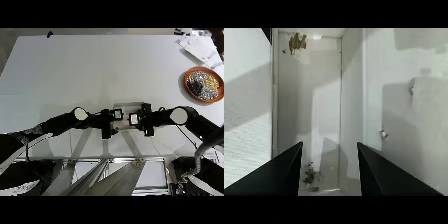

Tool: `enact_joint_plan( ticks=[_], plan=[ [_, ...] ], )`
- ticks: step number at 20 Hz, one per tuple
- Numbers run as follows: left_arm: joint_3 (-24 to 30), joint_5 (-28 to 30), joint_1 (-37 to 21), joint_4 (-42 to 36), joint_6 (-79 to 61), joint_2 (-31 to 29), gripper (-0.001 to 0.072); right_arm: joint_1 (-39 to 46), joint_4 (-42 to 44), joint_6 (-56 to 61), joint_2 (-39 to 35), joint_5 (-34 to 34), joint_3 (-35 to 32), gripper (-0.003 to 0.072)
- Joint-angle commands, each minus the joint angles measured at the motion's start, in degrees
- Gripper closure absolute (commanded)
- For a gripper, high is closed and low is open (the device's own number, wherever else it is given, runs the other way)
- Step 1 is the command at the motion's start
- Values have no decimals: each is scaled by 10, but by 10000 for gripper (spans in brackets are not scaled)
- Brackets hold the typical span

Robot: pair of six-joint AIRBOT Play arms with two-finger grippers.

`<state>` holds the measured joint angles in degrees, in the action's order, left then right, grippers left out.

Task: Fold the box and place the chain.

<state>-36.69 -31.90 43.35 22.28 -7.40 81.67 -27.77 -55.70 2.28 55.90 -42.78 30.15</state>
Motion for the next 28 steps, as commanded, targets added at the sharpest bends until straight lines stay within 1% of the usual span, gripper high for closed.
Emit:
enact_joint_plan(
  ticks=[1,3,5,6,8,11,12,15,18,22,25,28],
  plan=[
    [0,0,0,0,-1,0,317,0,-27,66,-69,-10,0,358],
    [0,0,0,0,-1,0,317,3,-60,125,-105,-44,0,450],
    [0,0,0,0,-1,0,317,28,-67,203,-131,-90,0,646],
    [0,0,0,0,-1,0,317,48,-74,266,-143,-110,0,679],
    [0,0,0,0,-1,0,317,95,-100,404,-157,-137,0,679],
    [0,0,0,0,-1,0,317,181,-162,578,-159,-171,0,679],
    [0,0,0,0,-1,0,317,212,-173,626,-158,-183,0,679],
    [0,0,0,0,-1,0,317,275,-176,706,-152,-198,0,679],
    [0,0,0,0,-1,0,317,305,-176,726,-119,-200,0,679],
    [0,0,0,0,-1,0,317,307,-166,727,-30,-199,0,679],
    [0,0,0,0,-1,0,317,307,-108,691,27,-183,0,679],
    [0,0,0,0,-1,0,317,307,-66,660,60,-183,0,679]
  ],
)
